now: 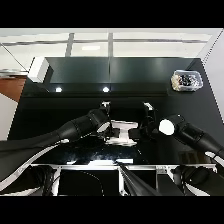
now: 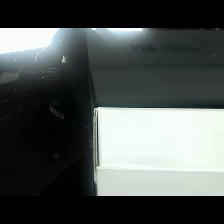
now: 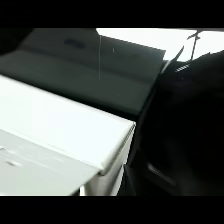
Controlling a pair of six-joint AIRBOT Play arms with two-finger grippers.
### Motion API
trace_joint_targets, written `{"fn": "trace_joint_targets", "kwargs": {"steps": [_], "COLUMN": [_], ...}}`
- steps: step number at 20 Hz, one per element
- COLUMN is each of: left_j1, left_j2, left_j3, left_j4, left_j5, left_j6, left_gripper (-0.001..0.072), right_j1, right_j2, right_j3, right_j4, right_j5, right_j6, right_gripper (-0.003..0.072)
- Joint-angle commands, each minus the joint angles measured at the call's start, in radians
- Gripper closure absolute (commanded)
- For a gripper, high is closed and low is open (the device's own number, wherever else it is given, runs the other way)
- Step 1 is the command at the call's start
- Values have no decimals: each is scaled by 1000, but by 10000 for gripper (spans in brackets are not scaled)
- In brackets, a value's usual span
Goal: Fold the box and place the chain.
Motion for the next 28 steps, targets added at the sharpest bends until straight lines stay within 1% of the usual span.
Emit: {"fn": "trace_joint_targets", "kwargs": {"steps": [1, 2, 3, 4, 7, 12, 13, 14, 20, 24, 25, 28], "left_j1": [0, 0, 0, 0, 0, 0, 0, 0, 0, 0, 0, 0], "left_j2": [-1, -1, -1, -1, -1, -1, -1, -1, -1, -1, -1, -1], "left_j3": [0, 0, 0, 0, 0, 0, 0, 0, 0, 0, 0, 0], "left_j4": [0, 0, 1, 0, 0, 0, 0, 0, 0, 0, 0, 0], "left_j5": [-1, 0, 0, 0, 0, 0, 0, 0, 0, -1, -1, 0], "left_j6": [0, 0, 0, 0, 0, 0, 0, 0, 0, 0, 0, 0], "left_gripper": [679, 680, 679, 679, 679, 679, 679, 679, 679, 679, 679, 679], "right_j1": [89, 109, 123, 138, 154, 154, 154, 154, 154, 154, 154, 154], "right_j2": [-6, -11, -21, -38, -82, -137, -143, -150, -172, -188, -188, -188], "right_j3": [54, 65, 76, 91, 121, 130, 131, 131, 133, 156, 156, 156], "right_j4": [-193, -216, -225, -230, -240, -240, -240, -240, -233, -244, -244, -243], "right_j5": [35, 57, 80, 106, 116, 126, 125, 124, 124, 124, 130, 134], "right_j6": [257, 291, 314, 320, 357, 381, 388, 387, 391, 391, 391, 393], "right_gripper": [389, 390, 408, 450, 450, 450, 460, 507, 508, 509, 540, 549]}}
